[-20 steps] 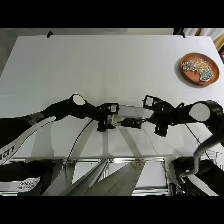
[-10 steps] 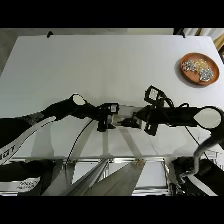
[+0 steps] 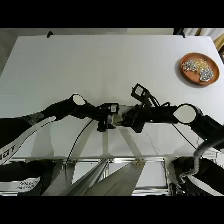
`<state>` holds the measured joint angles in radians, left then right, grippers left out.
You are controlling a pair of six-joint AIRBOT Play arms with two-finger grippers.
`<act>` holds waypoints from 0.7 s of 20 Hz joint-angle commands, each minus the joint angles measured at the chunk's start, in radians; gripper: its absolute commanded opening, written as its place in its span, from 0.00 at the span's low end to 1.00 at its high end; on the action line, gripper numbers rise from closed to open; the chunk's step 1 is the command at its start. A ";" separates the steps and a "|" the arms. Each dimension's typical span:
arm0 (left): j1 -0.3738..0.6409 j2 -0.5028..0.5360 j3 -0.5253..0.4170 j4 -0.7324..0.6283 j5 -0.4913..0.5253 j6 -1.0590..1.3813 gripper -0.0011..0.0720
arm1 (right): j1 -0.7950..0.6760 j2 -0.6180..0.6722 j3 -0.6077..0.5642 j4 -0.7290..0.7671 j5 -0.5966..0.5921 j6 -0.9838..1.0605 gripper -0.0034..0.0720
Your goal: Fold the box and place the chain.
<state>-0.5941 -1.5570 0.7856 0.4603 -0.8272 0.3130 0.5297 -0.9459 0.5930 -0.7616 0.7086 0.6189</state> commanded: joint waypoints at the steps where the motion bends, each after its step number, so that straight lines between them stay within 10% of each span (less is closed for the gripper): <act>1: 0.000 0.000 0.000 0.000 0.000 0.000 0.39 | 0.006 -0.021 0.002 0.006 -0.017 0.037 0.30; 4: 0.000 0.000 0.000 0.000 0.000 0.000 0.39 | 0.002 -0.017 0.044 -0.003 0.005 0.058 0.31; 8: 0.000 0.000 0.000 0.000 0.000 0.000 0.39 | -0.090 -0.016 0.248 -0.228 0.120 0.202 0.06; 14: 0.000 0.000 0.000 0.000 0.000 0.000 0.39 | -0.307 -0.068 0.313 -0.277 0.245 0.190 0.06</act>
<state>-0.5941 -1.5570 0.7856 0.4603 -0.8272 0.3130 0.2996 -0.9821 0.8772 -1.0042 0.8692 0.8127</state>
